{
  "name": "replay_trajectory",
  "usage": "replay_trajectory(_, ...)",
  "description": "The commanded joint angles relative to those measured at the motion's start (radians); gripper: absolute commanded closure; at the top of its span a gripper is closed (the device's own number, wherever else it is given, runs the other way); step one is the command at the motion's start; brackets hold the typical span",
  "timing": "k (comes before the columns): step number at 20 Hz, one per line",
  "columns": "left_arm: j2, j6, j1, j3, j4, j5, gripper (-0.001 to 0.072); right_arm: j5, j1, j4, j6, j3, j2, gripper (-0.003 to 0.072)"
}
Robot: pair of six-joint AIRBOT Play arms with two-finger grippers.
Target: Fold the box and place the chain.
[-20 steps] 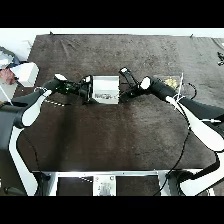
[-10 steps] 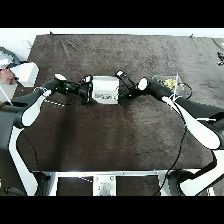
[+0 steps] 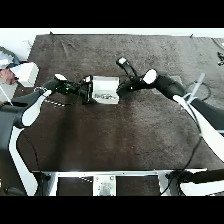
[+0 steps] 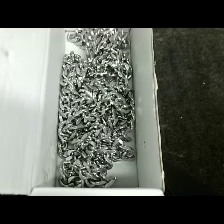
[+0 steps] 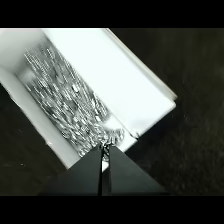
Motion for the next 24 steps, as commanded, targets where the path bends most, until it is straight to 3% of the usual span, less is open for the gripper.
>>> replay_trajectory(1, 0.0, 0.0, 0.0, 0.0, 0.002, 0.0, 0.0347, -0.035, 0.016, 0.077, 0.001, 0.0, 0.105, 0.0701)
replay_trajectory(4, 0.0, 0.0, 0.0, 0.0, 0.002, 0.0, 0.0347, -0.087, 0.077, 0.076, 0.001, 0.0, 0.088, 0.0694)
replay_trajectory(6, 0.0, 0.0, 0.0, 0.0, 0.002, 0.0, 0.0347, -0.126, 0.091, 0.06, 0.001, 0.0, 0.067, 0.0332)
replay_trajectory(7, 0.0, 0.0, 0.0, 0.0, 0.002, 0.0, 0.0347, -0.147, 0.09, 0.051, -0.004, 0.0, 0.063, 0.0319)
replay_trajectory(10, 0.0, 0.0, 0.0, 0.0, 0.002, 0.0, 0.0347, -0.294, 0.09, -0.044, -0.003, 0.0, 0.069, 0.0319)
replay_trajectory(13, 0.0, 0.0, 0.0, 0.0, 0.002, 0.0, 0.0347, -0.383, 0.087, -0.025, -0.002, 0.0, 0.077, 0.0324)
replay_trajectory(14, 0.0, 0.0, 0.0, 0.0, 0.002, 0.0, 0.0347, -0.388, 0.079, -0.019, -0.001, 0.01, 0.07, 0.0451)
replay_trajectory(18, 0.0, 0.0, 0.0, 0.0, 0.002, 0.0, 0.0347, -0.094, -0.018, 0.203, -0.121, 0.21, -0.072, 0.045)
replay_trajectory(22, 0.0, 0.0, 0.0, 0.0, 0.002, 0.0, 0.0347, 0.098, -0.129, 0.461, -0.216, 0.354, -0.203, 0.0625)
replay_trajectory(24, 0.0, 0.0, 0.0, 0.0, 0.002, 0.0, 0.0347, 0.2, -0.174, 0.501, -0.213, 0.423, -0.269, 0.0625)
